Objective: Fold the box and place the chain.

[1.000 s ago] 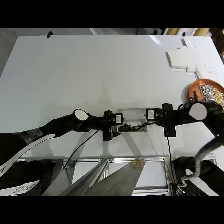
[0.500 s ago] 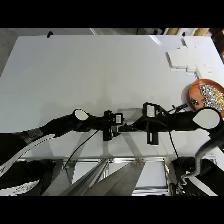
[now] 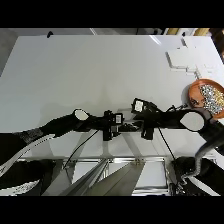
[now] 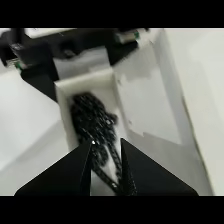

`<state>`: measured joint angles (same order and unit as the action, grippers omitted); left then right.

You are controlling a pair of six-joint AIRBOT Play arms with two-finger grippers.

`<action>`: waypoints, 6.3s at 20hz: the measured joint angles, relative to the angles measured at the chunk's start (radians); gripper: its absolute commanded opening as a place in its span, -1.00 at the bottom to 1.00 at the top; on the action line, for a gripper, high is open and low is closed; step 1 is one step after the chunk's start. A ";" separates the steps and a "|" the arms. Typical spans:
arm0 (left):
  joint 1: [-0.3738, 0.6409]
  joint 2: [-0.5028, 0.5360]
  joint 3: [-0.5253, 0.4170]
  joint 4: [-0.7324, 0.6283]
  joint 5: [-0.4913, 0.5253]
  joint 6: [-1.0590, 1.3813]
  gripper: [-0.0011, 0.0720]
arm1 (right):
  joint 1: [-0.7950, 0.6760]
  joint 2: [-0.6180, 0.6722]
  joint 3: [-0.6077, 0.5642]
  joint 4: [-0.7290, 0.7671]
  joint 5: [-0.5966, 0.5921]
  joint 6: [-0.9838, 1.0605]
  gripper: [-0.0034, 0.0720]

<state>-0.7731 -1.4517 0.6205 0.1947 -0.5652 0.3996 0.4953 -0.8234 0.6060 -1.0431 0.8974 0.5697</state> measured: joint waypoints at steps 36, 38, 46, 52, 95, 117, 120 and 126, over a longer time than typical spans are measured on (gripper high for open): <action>0.000 0.000 0.000 0.000 0.000 0.000 -0.41 | -0.309 -0.290 -0.045 -0.047 0.130 -0.652 -0.87; 0.000 0.000 0.000 0.000 0.000 0.000 -0.41 | -0.308 -0.287 -0.045 -0.080 0.151 -0.616 -0.87; 0.000 0.000 0.000 0.000 0.000 0.000 -0.41 | -0.267 -0.126 -0.045 -0.162 0.211 -0.369 -0.87; 0.000 0.000 0.000 0.000 0.000 0.000 -0.41 | -0.056 -0.022 -0.045 0.014 0.140 -0.281 -0.87; 0.000 0.000 0.000 0.000 0.000 0.000 -0.41 | -0.328 -0.236 -0.114 -0.061 0.012 -0.702 -0.52; 0.000 0.000 0.000 0.000 0.000 0.000 -0.41 | -0.249 0.041 -0.115 -0.031 0.138 -0.433 -0.87; 0.000 0.000 0.000 0.000 0.000 0.000 -0.41 | -0.146 0.109 -0.115 0.040 0.053 -0.410 -0.87; 0.000 0.000 0.000 0.000 0.000 0.000 -0.41 | 0.102 0.055 -0.115 0.111 -0.135 -0.333 -0.87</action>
<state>-0.7731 -1.4517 0.6205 0.1947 -0.5652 0.4000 0.5976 -0.7689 0.4911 -0.9321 0.7628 0.2363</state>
